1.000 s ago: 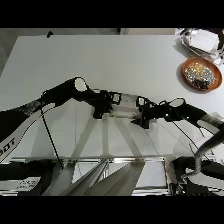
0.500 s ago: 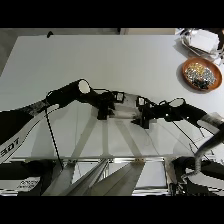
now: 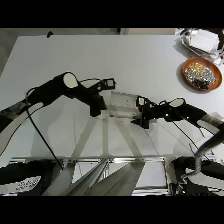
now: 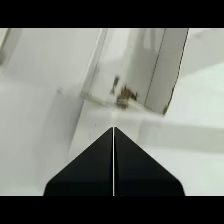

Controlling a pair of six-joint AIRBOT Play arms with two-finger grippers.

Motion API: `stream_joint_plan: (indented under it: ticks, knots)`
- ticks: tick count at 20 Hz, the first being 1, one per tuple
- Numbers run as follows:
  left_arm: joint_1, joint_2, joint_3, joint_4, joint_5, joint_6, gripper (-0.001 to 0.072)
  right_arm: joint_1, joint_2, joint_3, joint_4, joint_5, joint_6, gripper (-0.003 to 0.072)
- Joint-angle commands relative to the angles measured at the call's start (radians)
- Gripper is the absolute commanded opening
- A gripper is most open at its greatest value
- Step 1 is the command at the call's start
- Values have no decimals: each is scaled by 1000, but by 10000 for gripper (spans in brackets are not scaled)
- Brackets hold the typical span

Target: Fold the box and place the chain.

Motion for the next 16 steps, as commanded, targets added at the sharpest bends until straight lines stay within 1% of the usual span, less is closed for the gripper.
stream_joint_plan:
  ticks: [1, 3, 5, 9, 10, 13, 16]
  knots:
    - [98, 102, -77, 63, -46, -237, 7, 0, 0, 0, 0, 0, 0, 400]
    - [161, 141, -148, 55, -34, -341, 7, 0, 0, 0, 0, 0, 0, 400]
    - [211, 151, -206, 52, -14, -437, 6, 0, 0, 0, 0, 0, 0, 400]
    - [236, 148, -315, 50, 154, -502, 5, 0, 0, 0, 0, 0, 0, 400]
    - [236, 148, -329, 43, 174, -502, 5, 0, 0, 0, 0, 0, 0, 400]
    - [234, 148, -333, 4, 201, -501, 5, 0, 0, 0, 0, 0, 0, 400]
    - [203, 124, -333, -91, 243, -497, 6, 0, 0, 0, 0, 0, 0, 400]
